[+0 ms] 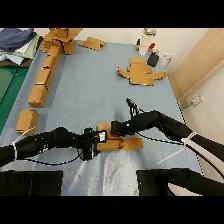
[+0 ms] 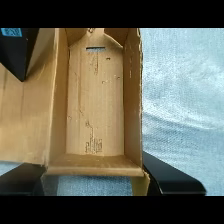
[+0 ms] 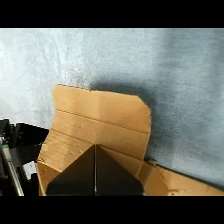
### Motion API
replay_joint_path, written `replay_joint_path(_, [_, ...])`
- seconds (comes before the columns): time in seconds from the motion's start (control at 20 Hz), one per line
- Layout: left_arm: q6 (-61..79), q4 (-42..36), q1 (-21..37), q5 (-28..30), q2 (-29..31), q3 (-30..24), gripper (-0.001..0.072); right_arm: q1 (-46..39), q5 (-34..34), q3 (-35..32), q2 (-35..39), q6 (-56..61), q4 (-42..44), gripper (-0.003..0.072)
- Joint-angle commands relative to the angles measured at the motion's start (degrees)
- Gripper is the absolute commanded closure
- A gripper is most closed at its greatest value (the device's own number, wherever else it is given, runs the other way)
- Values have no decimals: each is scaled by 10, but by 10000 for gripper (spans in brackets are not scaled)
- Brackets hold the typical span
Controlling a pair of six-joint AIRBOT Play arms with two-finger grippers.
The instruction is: Fold the box.
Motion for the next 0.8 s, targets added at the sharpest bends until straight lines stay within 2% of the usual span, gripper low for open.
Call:
replay_joint_path(0.0, [0,0,1,0,0,0,188,2,0,0,-7,-1,-9,685])
replay_joint_path(0.3, [0,0,1,0,0,0,188,2,0,1,5,-25,-12,685])
replay_joint_path(0.55, [0,0,1,0,0,0,188,-13,-9,16,120,17,-170,686])
replay_joint_path(0.6, [0,0,1,0,0,0,188,-13,-30,16,148,17,-197,686])
replay_joint_path(0.75, [0,0,1,0,0,0,187,-10,-167,12,219,16,-236,686])
